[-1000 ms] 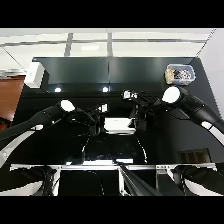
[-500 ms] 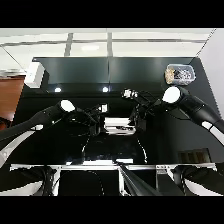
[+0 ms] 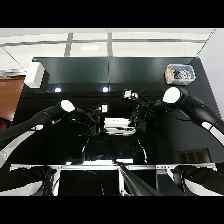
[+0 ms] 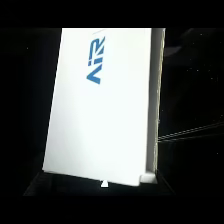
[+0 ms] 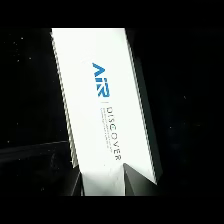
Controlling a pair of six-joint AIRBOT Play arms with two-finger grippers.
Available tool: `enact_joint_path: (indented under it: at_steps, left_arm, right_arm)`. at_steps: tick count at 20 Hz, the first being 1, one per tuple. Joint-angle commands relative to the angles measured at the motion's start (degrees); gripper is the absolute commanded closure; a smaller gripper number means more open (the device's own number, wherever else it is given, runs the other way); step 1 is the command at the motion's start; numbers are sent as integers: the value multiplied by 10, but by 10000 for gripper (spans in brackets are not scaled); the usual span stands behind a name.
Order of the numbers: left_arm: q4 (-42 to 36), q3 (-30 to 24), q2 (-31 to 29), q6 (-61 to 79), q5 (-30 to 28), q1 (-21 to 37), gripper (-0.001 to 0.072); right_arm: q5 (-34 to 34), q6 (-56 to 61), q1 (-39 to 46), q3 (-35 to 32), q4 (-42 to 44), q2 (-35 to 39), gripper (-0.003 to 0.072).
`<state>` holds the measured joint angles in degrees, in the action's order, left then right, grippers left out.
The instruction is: Fold the box and place the chain.
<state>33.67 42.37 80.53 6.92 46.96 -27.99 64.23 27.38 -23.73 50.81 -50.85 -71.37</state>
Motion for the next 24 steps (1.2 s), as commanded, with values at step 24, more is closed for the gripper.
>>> enact_joint_path:
  at_steps: [24]
  left_arm:
    - [0, 0, 0, 0, 0, 0, 331]
  right_arm:
    - [41, 9, 0, -1, -51, 6, 298]
